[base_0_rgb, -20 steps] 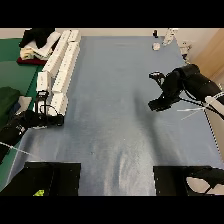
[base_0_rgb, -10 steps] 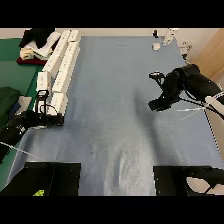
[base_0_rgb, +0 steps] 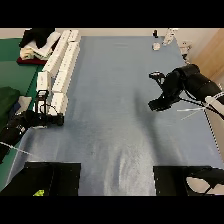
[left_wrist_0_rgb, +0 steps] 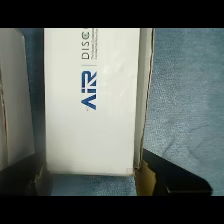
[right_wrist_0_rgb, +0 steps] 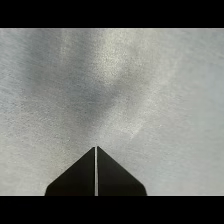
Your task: Fold the box.
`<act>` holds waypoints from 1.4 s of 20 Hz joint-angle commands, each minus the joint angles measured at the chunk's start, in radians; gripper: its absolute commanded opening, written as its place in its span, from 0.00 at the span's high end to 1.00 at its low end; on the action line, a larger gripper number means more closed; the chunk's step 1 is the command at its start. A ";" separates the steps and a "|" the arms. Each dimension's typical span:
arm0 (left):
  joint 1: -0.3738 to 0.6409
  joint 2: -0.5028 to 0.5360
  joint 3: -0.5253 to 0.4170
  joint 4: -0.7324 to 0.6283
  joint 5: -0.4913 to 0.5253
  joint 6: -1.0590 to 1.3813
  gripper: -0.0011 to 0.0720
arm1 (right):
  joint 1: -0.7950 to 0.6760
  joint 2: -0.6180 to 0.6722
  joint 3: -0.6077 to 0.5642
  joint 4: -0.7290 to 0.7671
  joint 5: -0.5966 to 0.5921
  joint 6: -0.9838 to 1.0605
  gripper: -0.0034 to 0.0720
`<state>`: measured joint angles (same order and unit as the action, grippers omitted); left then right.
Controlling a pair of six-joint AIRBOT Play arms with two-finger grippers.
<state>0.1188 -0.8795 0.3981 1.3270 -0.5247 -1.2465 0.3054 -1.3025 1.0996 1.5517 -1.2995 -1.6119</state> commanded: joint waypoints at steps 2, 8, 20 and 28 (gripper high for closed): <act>0.000 0.000 0.000 0.001 -0.013 0.000 0.04 | 0.000 -0.001 0.001 0.000 0.000 0.000 0.92; 0.000 0.045 0.103 0.064 -0.362 -0.003 0.04 | 0.000 -0.001 0.001 0.000 0.000 0.000 0.92; -0.022 0.043 0.417 -0.286 -0.807 -0.047 0.97 | 0.000 -0.001 0.001 0.000 0.000 0.000 0.92; -0.327 -0.303 0.716 -0.288 -0.708 -0.099 0.97 | 0.000 -0.001 0.001 0.000 0.000 0.000 0.92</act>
<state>-0.1177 -1.0744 1.0267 1.0546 -1.2793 -1.3212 0.3054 -1.3025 1.0996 1.5517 -1.2995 -1.6119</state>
